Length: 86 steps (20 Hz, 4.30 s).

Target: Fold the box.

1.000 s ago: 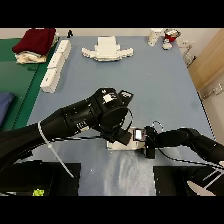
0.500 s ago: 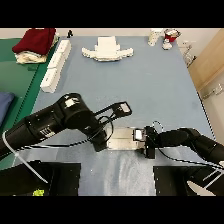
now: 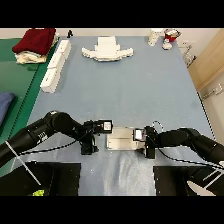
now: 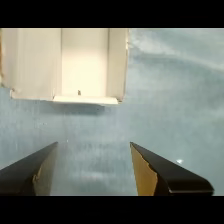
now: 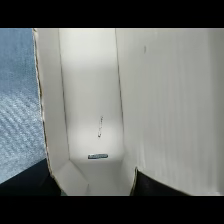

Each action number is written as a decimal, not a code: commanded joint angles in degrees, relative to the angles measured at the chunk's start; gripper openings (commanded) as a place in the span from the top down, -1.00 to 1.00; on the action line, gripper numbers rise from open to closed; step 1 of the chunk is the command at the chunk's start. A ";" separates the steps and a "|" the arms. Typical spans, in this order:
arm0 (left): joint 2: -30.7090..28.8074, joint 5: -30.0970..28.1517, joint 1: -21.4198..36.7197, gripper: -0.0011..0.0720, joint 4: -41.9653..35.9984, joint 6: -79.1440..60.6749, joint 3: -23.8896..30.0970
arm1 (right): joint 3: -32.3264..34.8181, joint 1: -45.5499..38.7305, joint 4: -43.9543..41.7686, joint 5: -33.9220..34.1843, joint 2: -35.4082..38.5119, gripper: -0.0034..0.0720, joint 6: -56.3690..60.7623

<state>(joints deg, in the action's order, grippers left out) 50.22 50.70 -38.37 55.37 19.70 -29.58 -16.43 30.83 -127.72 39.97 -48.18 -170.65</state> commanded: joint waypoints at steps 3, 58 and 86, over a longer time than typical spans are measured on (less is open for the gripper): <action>-0.22 -14.60 1.79 -0.95 -18.49 -20.13 8.98 | -0.04 -0.02 0.00 -0.02 0.04 -0.44 0.02; 10.19 -23.21 -3.43 -0.04 -33.07 -35.30 9.27 | -0.04 -0.04 0.00 -0.02 0.02 -0.44 0.02; 10.19 -23.21 -3.43 -0.04 -33.09 -35.32 9.27 | -8.81 0.61 8.63 23.04 16.57 0.03 93.31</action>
<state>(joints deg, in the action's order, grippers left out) 60.40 27.51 -41.82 22.26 -15.59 -20.29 -25.21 30.98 -107.26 63.92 -31.99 -97.62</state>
